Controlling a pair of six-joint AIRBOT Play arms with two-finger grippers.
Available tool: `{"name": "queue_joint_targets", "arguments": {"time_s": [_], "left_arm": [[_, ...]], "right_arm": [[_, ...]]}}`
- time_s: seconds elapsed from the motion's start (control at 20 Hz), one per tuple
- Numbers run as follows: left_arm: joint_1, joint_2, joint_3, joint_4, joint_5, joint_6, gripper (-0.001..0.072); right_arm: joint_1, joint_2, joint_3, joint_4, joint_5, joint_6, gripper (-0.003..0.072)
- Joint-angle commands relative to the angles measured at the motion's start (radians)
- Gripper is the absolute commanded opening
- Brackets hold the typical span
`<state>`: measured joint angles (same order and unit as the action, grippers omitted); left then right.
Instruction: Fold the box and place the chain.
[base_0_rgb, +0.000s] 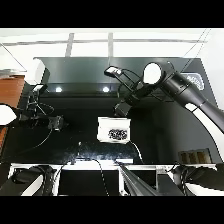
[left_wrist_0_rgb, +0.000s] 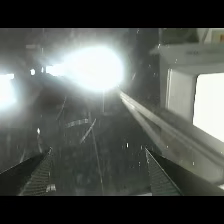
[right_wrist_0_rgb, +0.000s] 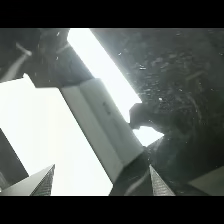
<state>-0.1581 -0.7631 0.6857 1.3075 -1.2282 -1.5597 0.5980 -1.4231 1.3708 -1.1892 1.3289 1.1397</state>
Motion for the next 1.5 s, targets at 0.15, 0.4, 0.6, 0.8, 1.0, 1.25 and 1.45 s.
{"name": "queue_joint_targets", "arguments": {"time_s": [0.15, 0.4, 0.6, 0.8, 1.0, 1.25, 1.45], "left_arm": [[0.0, -0.008, 0.0, -0.011, 0.05, 0.027, 0.0701], [0.0, -0.037, 0.0, -0.011, 0.074, 0.027, 0.0701], [0.0, -0.069, 0.0, -0.012, 0.074, 0.027, 0.0699], [0.0, -0.098, 0.0, -0.012, 0.077, 0.027, 0.0699], [0.0, -0.106, 0.0, -0.011, 0.099, 0.027, 0.0699], [0.001, -0.106, 0.0, -0.011, 0.108, 0.028, 0.0699], [0.001, -0.106, 0.0, -0.011, 0.108, 0.028, 0.0699]], "right_arm": [[0.03, -0.004, 0.0, 0.045, 0.071, -0.099, 0.0703], [0.042, -0.008, -0.069, 0.082, 0.071, -0.166, 0.0703], [0.067, -0.009, -0.074, 0.097, 0.074, -0.174, 0.0703], [0.085, -0.01, -0.079, 0.089, 0.061, -0.187, 0.0703], [0.085, -0.01, -0.079, 0.067, 0.055, -0.191, 0.0703], [0.084, -0.01, -0.079, 0.047, 0.04, -0.191, 0.07], [0.084, -0.01, -0.079, 0.029, 0.037, -0.19, 0.0531]]}}
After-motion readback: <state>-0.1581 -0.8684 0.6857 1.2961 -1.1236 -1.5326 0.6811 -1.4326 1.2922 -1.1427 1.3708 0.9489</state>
